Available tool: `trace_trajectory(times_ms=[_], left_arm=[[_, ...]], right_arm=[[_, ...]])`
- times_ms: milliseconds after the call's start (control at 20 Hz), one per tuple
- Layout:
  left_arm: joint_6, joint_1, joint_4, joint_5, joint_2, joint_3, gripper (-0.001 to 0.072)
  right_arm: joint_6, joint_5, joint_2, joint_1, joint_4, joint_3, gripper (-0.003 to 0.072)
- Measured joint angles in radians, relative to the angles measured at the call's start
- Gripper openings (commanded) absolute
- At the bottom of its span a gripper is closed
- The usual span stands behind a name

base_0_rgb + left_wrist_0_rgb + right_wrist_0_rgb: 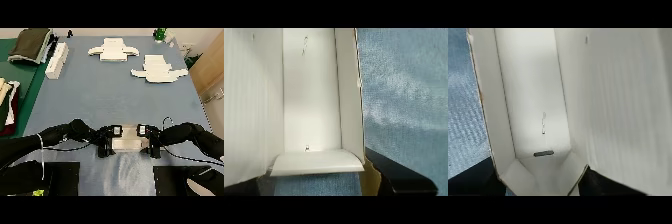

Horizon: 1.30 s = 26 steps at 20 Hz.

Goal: Fold the box.

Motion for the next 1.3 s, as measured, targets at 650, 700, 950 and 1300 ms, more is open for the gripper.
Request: trace_trajectory(times_ms=[650,700,950,1300], left_arm=[[-0.098,0.000,0.047,0.021,0.002,-0.003,0.0699],[-0.098,0.000,0.047,0.026,0.005,-0.007,0.0699],[-0.092,0.001,0.049,0.048,0.017,-0.019,0.0701],[-0.087,0.000,0.050,0.062,0.020,-0.022,0.0643]], right_arm=[[0.000,0.000,0.000,0.000,0.000,0.000,0.0508],[0.000,0.000,0.000,0.000,0.001,0.000,0.0508],[0.002,0.000,0.000,0.000,0.001,0.000,0.0508],[0.001,0.000,0.000,0.000,0.001,0.000,0.0508]])
